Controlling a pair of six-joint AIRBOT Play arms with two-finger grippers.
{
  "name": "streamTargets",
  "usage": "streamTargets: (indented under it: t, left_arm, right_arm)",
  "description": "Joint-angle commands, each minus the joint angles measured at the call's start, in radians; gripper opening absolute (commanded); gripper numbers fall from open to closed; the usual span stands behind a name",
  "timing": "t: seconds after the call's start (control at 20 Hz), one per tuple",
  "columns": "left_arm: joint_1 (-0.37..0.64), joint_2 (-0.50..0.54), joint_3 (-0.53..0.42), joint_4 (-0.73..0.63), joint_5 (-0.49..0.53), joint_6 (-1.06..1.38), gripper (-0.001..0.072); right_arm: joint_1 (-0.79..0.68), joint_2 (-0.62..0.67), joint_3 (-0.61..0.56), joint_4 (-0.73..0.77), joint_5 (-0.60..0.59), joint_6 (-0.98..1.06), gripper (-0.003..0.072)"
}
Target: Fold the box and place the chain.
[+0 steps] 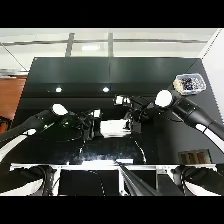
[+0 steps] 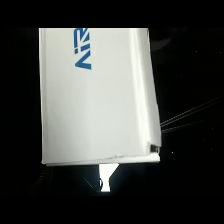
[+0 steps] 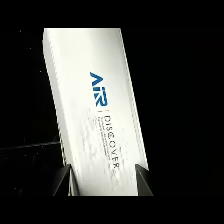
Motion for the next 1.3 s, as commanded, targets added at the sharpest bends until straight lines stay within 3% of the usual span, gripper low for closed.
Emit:
streamTargets:
  t: [0.0,1.25]
  left_arm:
    - [-0.001,-0.001,0.0,0.0,0.001,0.0,0.0341]
    - [-0.001,-0.001,0.0,0.0,0.001,0.0,0.0341]
  right_arm:
    - [0.001,0.001,0.0,0.002,-0.005,0.003,0.041]
    - [0.001,0.0,-0.03,0.049,-0.039,0.003,0.041]
